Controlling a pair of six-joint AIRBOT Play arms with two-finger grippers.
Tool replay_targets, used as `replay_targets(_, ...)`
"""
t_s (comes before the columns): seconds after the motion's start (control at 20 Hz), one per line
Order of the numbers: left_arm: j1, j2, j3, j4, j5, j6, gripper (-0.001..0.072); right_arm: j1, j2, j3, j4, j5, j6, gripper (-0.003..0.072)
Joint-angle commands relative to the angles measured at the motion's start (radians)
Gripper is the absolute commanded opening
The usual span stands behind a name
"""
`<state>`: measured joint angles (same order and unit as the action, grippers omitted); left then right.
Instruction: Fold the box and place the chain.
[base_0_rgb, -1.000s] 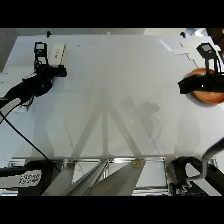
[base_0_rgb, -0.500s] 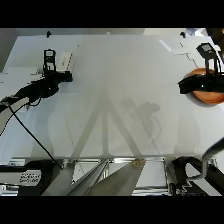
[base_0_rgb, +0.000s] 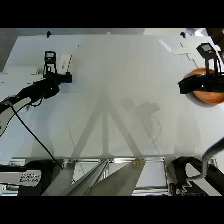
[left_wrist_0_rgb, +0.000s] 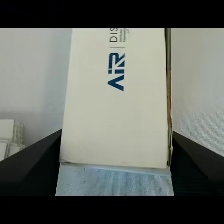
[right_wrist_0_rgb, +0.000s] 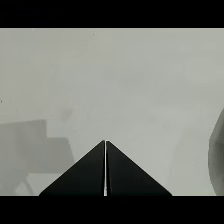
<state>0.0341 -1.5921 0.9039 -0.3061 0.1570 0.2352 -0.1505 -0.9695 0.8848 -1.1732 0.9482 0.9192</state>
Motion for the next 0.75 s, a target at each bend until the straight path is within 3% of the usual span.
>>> replay_targets(0.0,-0.001,0.034,0.0,-0.083,-0.002,0.0,0.0701,0.0,0.001,0.001,0.0,0.0,0.0,0.001)
replay_targets(0.25,-0.001,0.162,0.0,-0.083,-0.032,0.0,0.0701,0.0,0.001,0.001,0.0,0.0,0.0,0.001)
replay_targets(0.4,-0.001,0.253,0.0,-0.083,-0.119,0.0,0.0701,0.0,0.001,0.001,0.0,0.0,0.0,0.001)
replay_targets(0.55,-0.001,0.337,0.0,-0.083,-0.272,-0.001,0.07,0.0,0.001,0.001,0.0,0.0,0.0,0.001)
replay_targets(0.7,-0.001,0.41,0.0,-0.083,-0.52,-0.016,0.0699,0.0,0.001,0.001,0.0,0.0,0.0,0.001)
